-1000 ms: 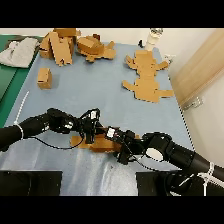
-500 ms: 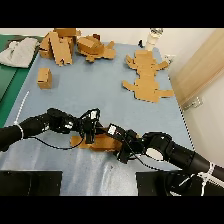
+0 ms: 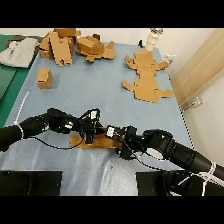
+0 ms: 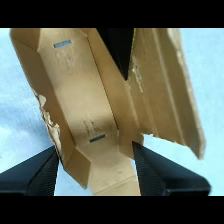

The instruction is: Fold the box.

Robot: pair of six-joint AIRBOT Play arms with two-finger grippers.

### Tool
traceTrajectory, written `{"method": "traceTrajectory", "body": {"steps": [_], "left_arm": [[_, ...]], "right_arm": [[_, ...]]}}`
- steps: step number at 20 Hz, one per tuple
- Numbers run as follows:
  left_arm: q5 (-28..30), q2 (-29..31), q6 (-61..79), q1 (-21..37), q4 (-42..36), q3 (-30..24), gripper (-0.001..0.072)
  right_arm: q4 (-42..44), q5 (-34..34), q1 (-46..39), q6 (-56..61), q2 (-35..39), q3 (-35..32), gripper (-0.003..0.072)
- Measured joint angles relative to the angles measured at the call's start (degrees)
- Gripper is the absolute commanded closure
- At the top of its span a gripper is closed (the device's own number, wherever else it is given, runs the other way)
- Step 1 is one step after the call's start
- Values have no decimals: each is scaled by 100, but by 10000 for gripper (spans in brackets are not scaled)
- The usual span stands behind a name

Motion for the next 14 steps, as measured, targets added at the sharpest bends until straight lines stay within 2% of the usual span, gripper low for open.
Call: {"method": "traceTrajectory", "body": {"steps": [10,14], "left_arm": [[-2,0,2,0,0,0,694],[0,0,2,0,2,-4,695]], "right_arm": [[-461,-96,-2,-70,-83,87,-18],[-282,-140,-136,-409,-221,94,-18]]}}
